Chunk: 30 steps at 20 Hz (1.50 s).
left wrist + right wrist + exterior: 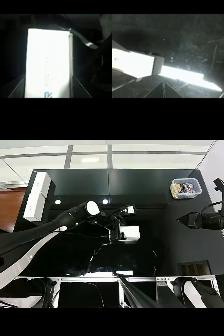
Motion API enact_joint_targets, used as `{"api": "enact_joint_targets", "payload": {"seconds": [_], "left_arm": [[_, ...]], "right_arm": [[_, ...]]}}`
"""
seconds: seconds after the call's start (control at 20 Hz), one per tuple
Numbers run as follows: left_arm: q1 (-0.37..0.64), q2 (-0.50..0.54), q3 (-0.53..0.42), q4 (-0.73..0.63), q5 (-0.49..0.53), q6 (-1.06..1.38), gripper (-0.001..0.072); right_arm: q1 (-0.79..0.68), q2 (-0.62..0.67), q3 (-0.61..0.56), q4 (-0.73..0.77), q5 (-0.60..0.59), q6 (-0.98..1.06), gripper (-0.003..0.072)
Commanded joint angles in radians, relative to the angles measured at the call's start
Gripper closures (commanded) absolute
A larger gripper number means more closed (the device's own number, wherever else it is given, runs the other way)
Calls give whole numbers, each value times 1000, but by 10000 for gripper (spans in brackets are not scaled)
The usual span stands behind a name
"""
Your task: Fold the box and place the chain.
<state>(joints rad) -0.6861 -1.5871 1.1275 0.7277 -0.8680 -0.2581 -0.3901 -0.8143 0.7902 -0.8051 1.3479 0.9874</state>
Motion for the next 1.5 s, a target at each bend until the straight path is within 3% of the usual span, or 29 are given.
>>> {"api": "enact_joint_targets", "payload": {"seconds": [0.0, 0.25, 0.55, 0.6, 0.75, 0.85, 1.0, 1.1, 1.3, 1.45], "left_arm": [[-10, -1, 1, 58, 47, -1, 15], [-61, -8, 1, 135, 166, -1, 15], [-64, -29, 1, 135, 147, -20, 21], [-64, -29, 1, 137, 147, -20, 75], [-63, -27, 5, 166, 142, -40, 454], [-60, -14, 29, 175, 116, -112, 486], [-26, 58, 63, 324, 94, -391, 487], [26, 124, 63, 478, 18, -641, 486], [192, 232, 41, 750, -290, -1077, 485], [359, 331, -74, 819, -395, -1238, 479]], "right_arm": [[0, 0, 0, 0, 0, 0, 668], [0, 0, 0, 0, 0, 1, 668], [0, 0, 0, 0, 0, 0, 668], [0, 0, 0, 0, -1, 0, 668], [0, 0, 0, 0, -3, 0, 668], [0, 0, 0, 0, -3, 0, 668], [0, 0, 0, 0, -3, 0, 668], [0, 0, 0, 0, -3, 0, 668], [0, 0, 0, 0, -9, 0, 668], [0, 0, 0, 0, -18, 0, 668]]}}
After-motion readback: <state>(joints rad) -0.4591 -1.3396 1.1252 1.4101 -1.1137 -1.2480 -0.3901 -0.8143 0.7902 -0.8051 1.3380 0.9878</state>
